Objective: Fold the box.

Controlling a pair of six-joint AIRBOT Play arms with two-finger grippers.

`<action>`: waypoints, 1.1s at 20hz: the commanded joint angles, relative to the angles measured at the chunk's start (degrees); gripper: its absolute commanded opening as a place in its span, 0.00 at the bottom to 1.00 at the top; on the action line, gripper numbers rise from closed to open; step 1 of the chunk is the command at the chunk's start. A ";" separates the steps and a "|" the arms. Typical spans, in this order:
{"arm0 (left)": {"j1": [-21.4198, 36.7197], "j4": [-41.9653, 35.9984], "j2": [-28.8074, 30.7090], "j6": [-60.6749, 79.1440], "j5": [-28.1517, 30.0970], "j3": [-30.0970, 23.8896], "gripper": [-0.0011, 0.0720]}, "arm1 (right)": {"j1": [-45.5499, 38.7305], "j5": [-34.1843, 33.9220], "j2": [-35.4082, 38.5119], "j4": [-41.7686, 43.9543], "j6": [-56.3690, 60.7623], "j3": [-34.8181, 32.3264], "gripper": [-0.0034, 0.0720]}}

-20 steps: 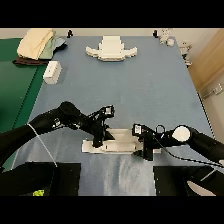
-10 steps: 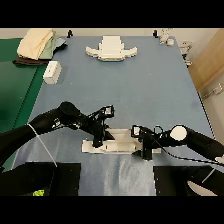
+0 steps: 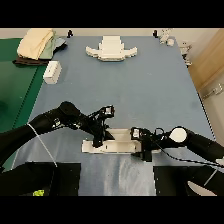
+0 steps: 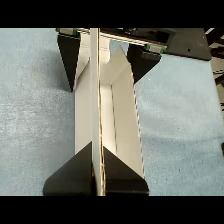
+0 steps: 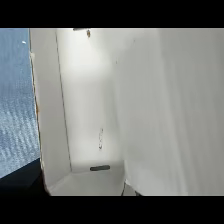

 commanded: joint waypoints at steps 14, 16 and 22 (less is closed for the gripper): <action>0.00 0.00 -0.04 0.02 0.02 0.04 0.03 | 0.35 -3.50 -0.17 0.85 -0.13 -1.53 0.64; 0.00 0.02 -0.04 0.02 0.02 0.04 0.03 | 0.35 -3.52 -0.17 0.92 -0.09 -1.53 0.64; 0.00 0.02 -0.04 0.02 0.02 0.04 0.03 | 0.33 -3.52 -0.17 0.87 -0.11 -1.51 0.64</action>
